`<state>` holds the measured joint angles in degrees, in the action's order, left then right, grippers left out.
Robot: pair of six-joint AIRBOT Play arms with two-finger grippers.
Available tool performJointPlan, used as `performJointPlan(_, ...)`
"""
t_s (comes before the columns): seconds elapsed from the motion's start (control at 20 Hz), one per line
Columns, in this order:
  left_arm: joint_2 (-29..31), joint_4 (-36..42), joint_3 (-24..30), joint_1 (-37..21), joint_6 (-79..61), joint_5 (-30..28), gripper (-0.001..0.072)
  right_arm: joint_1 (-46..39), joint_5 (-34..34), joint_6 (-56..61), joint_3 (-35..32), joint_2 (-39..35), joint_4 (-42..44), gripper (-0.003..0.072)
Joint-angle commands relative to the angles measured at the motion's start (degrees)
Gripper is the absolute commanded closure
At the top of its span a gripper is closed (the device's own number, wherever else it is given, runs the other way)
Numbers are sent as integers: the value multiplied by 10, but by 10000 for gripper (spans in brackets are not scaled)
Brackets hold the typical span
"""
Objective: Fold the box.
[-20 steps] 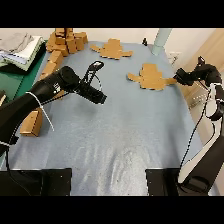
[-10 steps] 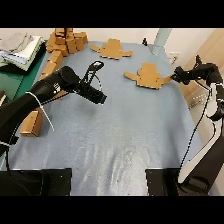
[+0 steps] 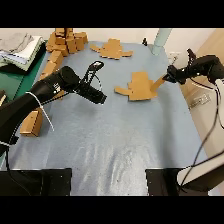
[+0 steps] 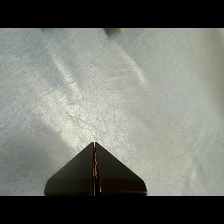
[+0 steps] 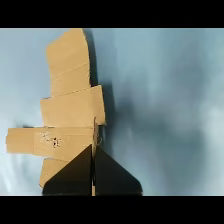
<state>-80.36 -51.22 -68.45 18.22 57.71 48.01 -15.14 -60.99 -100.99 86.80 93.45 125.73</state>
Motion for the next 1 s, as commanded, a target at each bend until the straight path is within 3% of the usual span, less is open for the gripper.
performJointPlan(0.0,0,0,0,0,0,0,698,37,78,27,-237,-183,-20,691)
performJointPlan(0.25,0,0,0,0,0,0,698,81,115,90,-529,-419,-26,690)
performJointPlan(0.45,0,0,0,0,0,0,698,97,111,139,-654,-538,-38,690)
performJointPlan(0.6,0,0,0,0,0,0,699,97,75,140,-670,-564,-39,668)
performJointPlan(0.7,0,0,0,0,0,0,698,94,63,140,-670,-557,-39,502)
performJointPlan(0.75,0,0,0,0,0,0,699,94,53,139,-666,-544,-42,457)
performJointPlan(0.95,0,0,0,0,0,0,698,82,22,79,-614,-438,-49,458)
